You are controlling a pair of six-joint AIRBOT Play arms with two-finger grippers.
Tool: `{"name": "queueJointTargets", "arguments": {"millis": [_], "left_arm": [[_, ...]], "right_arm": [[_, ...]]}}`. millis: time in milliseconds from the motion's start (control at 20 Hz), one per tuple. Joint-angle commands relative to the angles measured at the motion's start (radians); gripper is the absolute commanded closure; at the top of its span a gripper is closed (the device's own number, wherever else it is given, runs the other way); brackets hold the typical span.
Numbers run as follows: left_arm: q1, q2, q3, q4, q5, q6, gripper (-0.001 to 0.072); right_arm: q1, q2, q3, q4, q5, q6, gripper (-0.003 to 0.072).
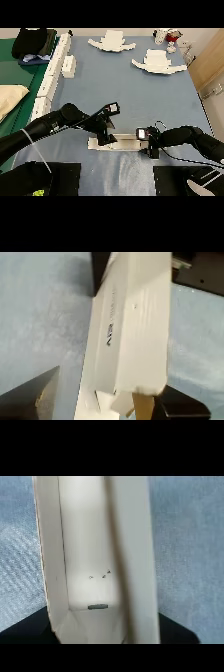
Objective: Fold the box.
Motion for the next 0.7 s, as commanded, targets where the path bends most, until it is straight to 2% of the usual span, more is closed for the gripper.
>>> {"name": "queueJointTargets", "arguments": {"millis": [0,50,100,150,200,300,400,550,650], "left_arm": [[0.062,0.113,0.001,0.183,-0.058,-0.389,0.0049],[0.081,0.148,0.0,0.228,-0.093,-0.492,0.0098],[0.098,0.179,0.0,0.259,-0.151,-0.6,0.035],[0.106,0.2,0.0,0.264,-0.215,-0.668,0.0642],[0.104,0.209,0.0,0.254,-0.277,-0.704,0.0695],[0.065,0.204,-0.008,0.164,-0.335,-0.806,0.0695],[-0.029,0.188,-0.032,0.04,-0.291,-0.854,0.0695],[-0.213,0.134,-0.044,-0.084,-0.104,-0.888,0.0696],[-0.274,0.096,-0.04,-0.139,0.03,-0.888,0.0696]], "right_arm": [[0.0,0.0,0.001,-0.001,-0.003,-0.001,0.0251],[0.0,0.0,0.001,-0.001,-0.003,-0.001,0.0251],[0.0,0.0,0.001,-0.001,-0.003,-0.001,0.0251],[0.0,0.0,0.001,0.0,-0.003,-0.001,0.0251],[0.0,0.0,0.001,-0.001,-0.003,-0.001,0.0251],[0.0,0.0,0.001,-0.001,-0.003,-0.001,0.0251],[0.0,0.0,0.001,0.0,-0.005,-0.001,0.0251],[0.0,0.0,0.001,-0.001,-0.005,-0.001,0.0251],[0.0,0.0,0.001,-0.001,-0.005,-0.001,0.0251]]}}
